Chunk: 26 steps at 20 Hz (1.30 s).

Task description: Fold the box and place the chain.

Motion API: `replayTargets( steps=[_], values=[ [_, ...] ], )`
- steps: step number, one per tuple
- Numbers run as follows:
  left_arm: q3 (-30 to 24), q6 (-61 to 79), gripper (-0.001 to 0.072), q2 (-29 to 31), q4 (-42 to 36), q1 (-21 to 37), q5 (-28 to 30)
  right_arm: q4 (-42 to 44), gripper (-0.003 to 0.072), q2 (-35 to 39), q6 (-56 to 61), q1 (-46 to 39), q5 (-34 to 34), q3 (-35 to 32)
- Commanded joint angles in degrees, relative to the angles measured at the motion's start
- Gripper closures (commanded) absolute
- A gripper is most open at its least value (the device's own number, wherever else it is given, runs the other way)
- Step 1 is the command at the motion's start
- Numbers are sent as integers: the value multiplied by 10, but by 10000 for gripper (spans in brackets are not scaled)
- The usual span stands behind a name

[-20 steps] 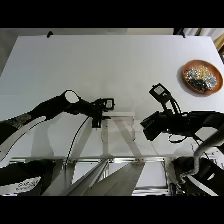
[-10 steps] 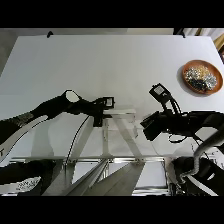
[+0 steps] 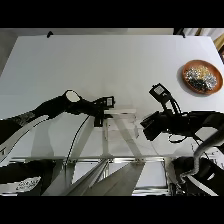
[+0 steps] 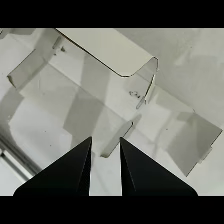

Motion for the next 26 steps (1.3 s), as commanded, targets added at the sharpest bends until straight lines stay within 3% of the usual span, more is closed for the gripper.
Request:
replayTargets(
  steps=[1,6,21,26],
  values=[
    [0,-1,704,2,3,0,-6,0,489,0,0,0,0,0],
    [9,16,706,11,43,0,-34,0,489,0,0,0,0,0],
    [12,18,703,10,38,0,-14,0,489,0,0,0,-1,0],
    [12,18,703,-5,5,-1,-18,0,489,0,0,0,0,0]
  ],
)
